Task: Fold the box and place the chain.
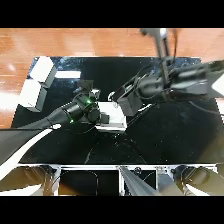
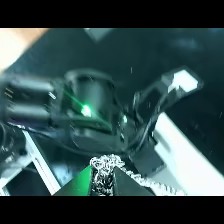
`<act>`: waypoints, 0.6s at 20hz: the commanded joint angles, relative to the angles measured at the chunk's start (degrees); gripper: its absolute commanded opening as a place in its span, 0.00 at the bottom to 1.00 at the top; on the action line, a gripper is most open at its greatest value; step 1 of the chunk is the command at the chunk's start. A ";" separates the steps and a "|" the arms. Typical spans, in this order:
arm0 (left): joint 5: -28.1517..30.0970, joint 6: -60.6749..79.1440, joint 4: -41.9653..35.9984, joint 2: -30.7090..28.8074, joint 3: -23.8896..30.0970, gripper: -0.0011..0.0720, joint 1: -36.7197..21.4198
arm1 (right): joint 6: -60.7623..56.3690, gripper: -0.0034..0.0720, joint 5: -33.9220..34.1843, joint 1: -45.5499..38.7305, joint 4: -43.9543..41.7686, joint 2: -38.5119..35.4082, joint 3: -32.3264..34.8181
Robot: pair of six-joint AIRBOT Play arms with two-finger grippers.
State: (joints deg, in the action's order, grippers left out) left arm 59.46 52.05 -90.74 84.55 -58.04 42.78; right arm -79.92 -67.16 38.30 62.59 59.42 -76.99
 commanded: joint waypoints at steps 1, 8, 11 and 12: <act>0.04 0.02 0.02 0.00 -0.04 0.05 0.07 | -0.02 0.09 2.36 0.31 -0.15 1.03 6.23; 0.07 0.02 0.02 0.00 -0.04 0.05 0.09 | 0.02 0.09 7.21 -3.04 0.90 7.32 9.53; 0.09 0.02 0.02 0.00 -0.04 0.05 0.09 | 0.02 0.09 7.15 -4.07 2.45 11.28 9.53; 0.07 0.00 0.02 0.00 -0.04 0.05 0.09 | 0.02 0.09 6.91 -4.31 2.60 12.52 9.60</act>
State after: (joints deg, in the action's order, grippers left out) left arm 59.48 52.07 -90.74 84.55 -58.04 42.85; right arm -79.90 -60.38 34.94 64.03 68.62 -67.70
